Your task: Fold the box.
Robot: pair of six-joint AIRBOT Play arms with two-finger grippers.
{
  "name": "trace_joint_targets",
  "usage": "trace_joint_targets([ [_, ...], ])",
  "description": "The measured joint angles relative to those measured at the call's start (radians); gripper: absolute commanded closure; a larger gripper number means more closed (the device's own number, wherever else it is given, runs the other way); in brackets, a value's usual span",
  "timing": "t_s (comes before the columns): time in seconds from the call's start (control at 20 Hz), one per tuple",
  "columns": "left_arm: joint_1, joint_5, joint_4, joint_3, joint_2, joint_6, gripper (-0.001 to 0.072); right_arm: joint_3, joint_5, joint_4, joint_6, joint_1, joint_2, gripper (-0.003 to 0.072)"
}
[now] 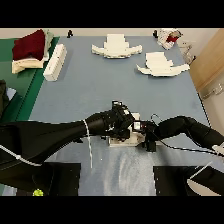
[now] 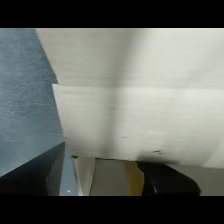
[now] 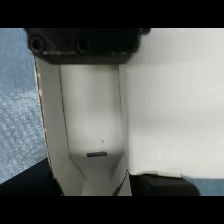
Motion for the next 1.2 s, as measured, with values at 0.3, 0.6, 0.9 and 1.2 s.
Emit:
trace_joint_targets([
  [0.3,0.0,-0.023,0.028,0.002,0.029,0.01,0.0183,0.0,0.0,0.0,0.003,0.0,0.0,0.0193],
  [0.6,0.0,-0.08,0.012,0.024,0.084,0.076,0.0182,0.0,0.0,0.0,0.004,0.0,0.0,0.0193],
  [0.9,-0.004,-0.24,0.008,0.058,0.241,0.167,0.0697,0.0,-0.001,0.0,0.004,0.0,0.0,0.0193],
  [1.2,-0.014,-0.248,0.005,0.058,0.301,0.394,0.0699,0.0,-0.001,0.0,0.004,0.0,0.0,0.0193],
])
